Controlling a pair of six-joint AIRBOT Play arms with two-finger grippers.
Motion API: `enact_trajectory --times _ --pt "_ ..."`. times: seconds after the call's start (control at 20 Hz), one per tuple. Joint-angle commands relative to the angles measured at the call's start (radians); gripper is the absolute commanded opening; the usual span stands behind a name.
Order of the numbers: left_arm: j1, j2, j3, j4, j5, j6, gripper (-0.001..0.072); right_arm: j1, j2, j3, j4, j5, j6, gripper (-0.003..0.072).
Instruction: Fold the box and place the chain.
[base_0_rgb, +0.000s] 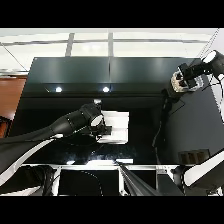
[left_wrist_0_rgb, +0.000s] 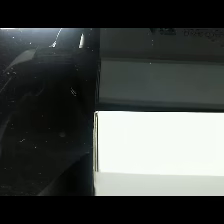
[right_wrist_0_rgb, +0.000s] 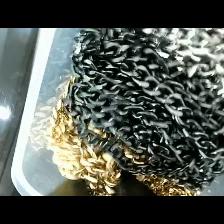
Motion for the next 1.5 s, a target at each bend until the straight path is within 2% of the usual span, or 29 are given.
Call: enact_trajectory --times 0.0,0.2,0.4,0.5,0.95,1.15,1.45 --pt "0.001 0.0 0.0 0.0 0.001 0.0 0.0027 -0.001 0.01 0.016 0.026 0.01 -0.104 0.0014" --pt "0.001 0.0 0.0 0.0 0.001 0.0 0.0027 -0.014 0.089 0.055 0.03 0.056 -0.333 0.0007" --pt "0.001 0.0 0.0 0.0 0.001 0.0 0.0027 -0.04 0.248 0.056 0.078 0.108 -0.545 0.0006" --pt "0.001 0.0 0.0 0.0 0.002 0.0 0.0027 -0.059 0.344 0.057 0.118 0.108 -0.589 0.0006" --pt "0.001 0.0 0.0 0.0 0.001 0.0 0.0027 -0.108 0.742 0.062 0.405 0.076 -0.777 0.0006" --pt "0.001 0.0 0.0 0.0 0.001 0.0 0.0027 -0.108 0.834 0.063 0.576 0.056 -0.826 0.0006" --pt "0.001 0.0 0.0 0.0 0.001 0.0 0.0027 -0.107 0.913 0.063 0.835 0.15 -0.926 0.0006"
